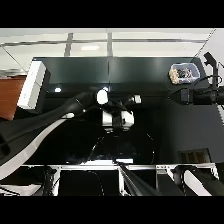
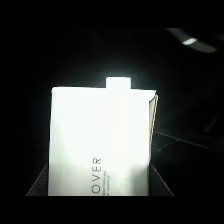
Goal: Fold the box and place the chain.
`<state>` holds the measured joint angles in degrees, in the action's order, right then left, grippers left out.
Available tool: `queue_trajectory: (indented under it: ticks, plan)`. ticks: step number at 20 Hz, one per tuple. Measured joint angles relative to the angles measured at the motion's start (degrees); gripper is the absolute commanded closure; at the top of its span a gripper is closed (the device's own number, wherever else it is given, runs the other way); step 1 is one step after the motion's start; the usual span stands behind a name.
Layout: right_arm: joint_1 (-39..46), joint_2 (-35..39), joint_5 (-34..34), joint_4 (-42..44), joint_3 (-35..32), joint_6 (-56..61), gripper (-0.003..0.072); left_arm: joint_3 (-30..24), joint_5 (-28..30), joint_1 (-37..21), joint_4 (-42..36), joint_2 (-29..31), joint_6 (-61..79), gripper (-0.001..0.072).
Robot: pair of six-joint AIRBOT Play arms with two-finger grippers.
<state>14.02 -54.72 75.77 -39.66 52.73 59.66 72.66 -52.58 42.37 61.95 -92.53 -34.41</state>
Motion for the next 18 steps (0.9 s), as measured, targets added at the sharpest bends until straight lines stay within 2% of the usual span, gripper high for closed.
queue_trajectory:
  ticks: [4, 7, 10, 12, 14, 18]
  plan:
    - [0.0, 0.0, 0.0, 0.0, 0.0, 0.0, 0.0670, 1.6, -6.4, -6.7, 11.5, 4.7, -17.2, 0.0417]
    - [0.0, 0.0, 0.3, 0.0, 0.0, 0.0, 0.0670, 0.0, -14.4, -15.1, 15.0, 9.5, -24.6, 0.0417]
    - [0.0, 0.0, 0.8, -0.1, 0.0, -0.1, 0.0670, -4.8, -21.8, -26.7, 17.1, 15.6, -29.2, 0.0418]
    - [0.0, 0.0, 1.1, -0.1, 0.0, -0.5, 0.0670, -8.6, -24.7, -35.7, 18.5, 19.8, -33.9, 0.0417]
    - [0.0, 0.0, 1.3, -0.1, 0.0, -1.0, 0.0671, -12.1, -26.4, -45.1, 20.4, 23.4, -38.4, 0.0417]
    - [0.0, 0.0, 1.5, -0.1, 0.0, -1.4, 0.0670, -17.6, -26.3, -62.3, 21.6, 27.3, -42.4, 0.0417]
